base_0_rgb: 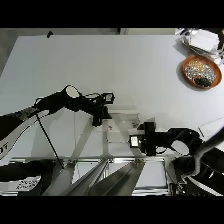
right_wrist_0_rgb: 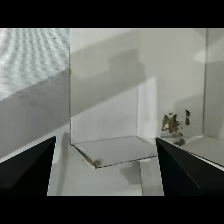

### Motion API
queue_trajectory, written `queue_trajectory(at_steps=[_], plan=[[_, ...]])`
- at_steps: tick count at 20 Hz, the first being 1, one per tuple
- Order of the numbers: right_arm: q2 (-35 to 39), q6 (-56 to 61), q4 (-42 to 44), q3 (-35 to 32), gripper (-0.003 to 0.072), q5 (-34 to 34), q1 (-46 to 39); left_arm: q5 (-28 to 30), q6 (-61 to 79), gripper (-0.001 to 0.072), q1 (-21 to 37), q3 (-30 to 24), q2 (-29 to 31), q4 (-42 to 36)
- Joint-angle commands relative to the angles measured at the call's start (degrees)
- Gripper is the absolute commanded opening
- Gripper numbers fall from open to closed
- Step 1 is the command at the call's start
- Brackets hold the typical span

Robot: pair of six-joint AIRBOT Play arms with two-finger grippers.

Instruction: Fold the box and place the chain.

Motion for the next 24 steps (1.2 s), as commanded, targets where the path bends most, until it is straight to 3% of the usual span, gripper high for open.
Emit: queue_trajectory(at_steps=[1, 5, 15, 20, 24], plan=[[-0.02, 0.61, -1.03, -1.42, 0.07, -4.81, 1.44, -0.02, 0.02, 0.0013, -0.02, 0.04, -0.04, -0.02], [-0.02, 0.55, -1.73, -1.4, 0.0699, -9.92, 0.98, -0.02, 0.02, 0.0013, 0.0, 0.04, -0.04, -0.02], [-0.02, -0.09, -1.57, 1.97, 0.0695, -9.68, -6.71, -0.02, 0.02, 0.0013, -0.02, 0.04, -0.04, -0.02], [-0.02, -0.44, 3.5, 1.97, 0.0695, -8.76, -9.68, -0.02, 0.02, 0.0013, -0.02, 0.04, -0.04, 0.0], [-0.02, -8.07, 10.16, 1.97, 0.0696, -7.48, -11.28, -0.02, 0.02, 0.0013, -0.02, 0.04, -0.04, -0.02]])
